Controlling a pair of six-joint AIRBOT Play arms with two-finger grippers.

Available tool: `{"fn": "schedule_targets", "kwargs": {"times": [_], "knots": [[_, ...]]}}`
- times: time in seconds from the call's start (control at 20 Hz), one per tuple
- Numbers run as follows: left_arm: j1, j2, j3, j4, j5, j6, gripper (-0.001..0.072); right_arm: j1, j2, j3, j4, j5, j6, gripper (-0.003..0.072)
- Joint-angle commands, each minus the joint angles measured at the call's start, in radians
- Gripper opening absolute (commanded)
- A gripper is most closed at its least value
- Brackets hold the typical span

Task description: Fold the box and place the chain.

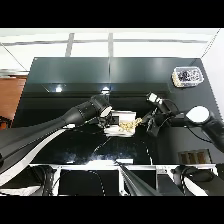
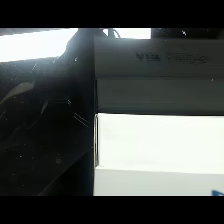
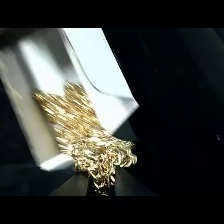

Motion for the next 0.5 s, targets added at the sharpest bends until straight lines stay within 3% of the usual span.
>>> {"fn": "schedule_targets", "kwargs": {"times": [0.0, 0.25, 0.45], "knots": [[0.000, 0.000, 0.001, 0.000, 0.001, 0.000, 0.0029, -0.008, 0.068, 0.055, 0.056, 0.130, 0.188, 0.0010], [0.000, 0.000, 0.001, 0.000, 0.001, 0.000, 0.0029, -0.006, 0.067, 0.060, 0.341, 0.097, 0.208, 0.0011], [0.000, 0.000, 0.001, 0.000, 0.004, 0.000, 0.0029, -0.006, 0.032, 0.058, 0.335, 0.040, 0.250, 0.0014]]}}
